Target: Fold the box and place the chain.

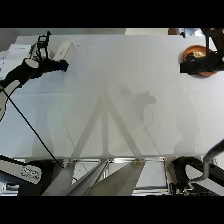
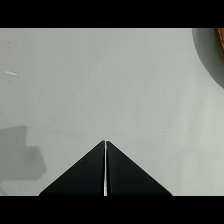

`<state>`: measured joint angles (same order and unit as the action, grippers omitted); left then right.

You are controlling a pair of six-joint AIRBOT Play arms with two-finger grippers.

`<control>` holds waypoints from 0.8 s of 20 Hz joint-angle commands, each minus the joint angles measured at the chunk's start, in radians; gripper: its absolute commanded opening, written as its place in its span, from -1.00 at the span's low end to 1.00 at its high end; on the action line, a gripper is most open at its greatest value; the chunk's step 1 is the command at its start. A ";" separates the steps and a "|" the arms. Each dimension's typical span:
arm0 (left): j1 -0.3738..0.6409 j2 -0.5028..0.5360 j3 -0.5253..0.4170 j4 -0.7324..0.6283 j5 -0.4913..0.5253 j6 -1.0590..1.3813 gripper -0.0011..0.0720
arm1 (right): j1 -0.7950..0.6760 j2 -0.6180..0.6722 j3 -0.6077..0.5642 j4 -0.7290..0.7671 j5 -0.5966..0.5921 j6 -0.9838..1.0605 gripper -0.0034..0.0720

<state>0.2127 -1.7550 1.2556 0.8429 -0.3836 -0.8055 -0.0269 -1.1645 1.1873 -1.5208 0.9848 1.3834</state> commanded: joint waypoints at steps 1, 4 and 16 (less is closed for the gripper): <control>0.000 -0.020 0.000 -0.035 -0.005 -0.007 -0.20 | 0.000 0.000 0.001 0.000 -0.001 0.000 -0.86; 0.000 -0.020 0.000 -0.043 -0.003 -0.007 -0.20 | 0.000 0.000 0.001 0.000 -0.001 0.000 -0.86; 0.001 -0.020 0.000 0.023 0.073 0.023 -0.20 | 0.000 0.000 0.001 0.000 -0.001 0.000 -0.86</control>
<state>0.2127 -1.7748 1.2556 0.8162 -0.3454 -0.8047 -0.0269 -1.1645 1.1873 -1.5204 0.9833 1.3834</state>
